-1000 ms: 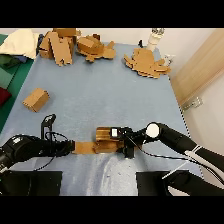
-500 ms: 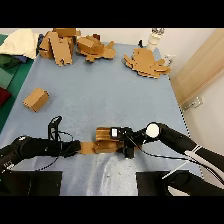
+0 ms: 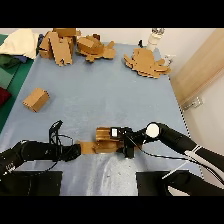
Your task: Fold the box.
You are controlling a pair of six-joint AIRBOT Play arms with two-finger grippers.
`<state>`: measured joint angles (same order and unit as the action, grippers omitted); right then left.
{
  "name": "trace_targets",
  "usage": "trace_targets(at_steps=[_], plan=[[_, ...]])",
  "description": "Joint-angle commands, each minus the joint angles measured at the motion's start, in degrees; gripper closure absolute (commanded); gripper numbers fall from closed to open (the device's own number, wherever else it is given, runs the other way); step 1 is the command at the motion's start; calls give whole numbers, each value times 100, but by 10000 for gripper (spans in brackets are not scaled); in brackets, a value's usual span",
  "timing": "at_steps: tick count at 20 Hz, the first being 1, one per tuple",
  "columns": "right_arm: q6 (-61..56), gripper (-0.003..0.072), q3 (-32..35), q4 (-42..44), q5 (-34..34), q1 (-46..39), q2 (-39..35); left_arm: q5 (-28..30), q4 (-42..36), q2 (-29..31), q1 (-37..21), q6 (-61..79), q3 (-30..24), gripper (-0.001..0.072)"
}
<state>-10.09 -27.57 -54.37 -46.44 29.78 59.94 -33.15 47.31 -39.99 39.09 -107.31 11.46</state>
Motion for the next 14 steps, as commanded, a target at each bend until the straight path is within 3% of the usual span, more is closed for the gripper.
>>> trace_targets(at_steps=[1,12,14], plan=[[0,272,2,13,0,-2,0,448,-190,2,254,17,-48,699],[0,272,2,13,-2,-2,0,1054,-415,11,595,37,-44,699],[0,272,2,13,-2,-2,0,1121,-807,11,595,378,-39,699]])
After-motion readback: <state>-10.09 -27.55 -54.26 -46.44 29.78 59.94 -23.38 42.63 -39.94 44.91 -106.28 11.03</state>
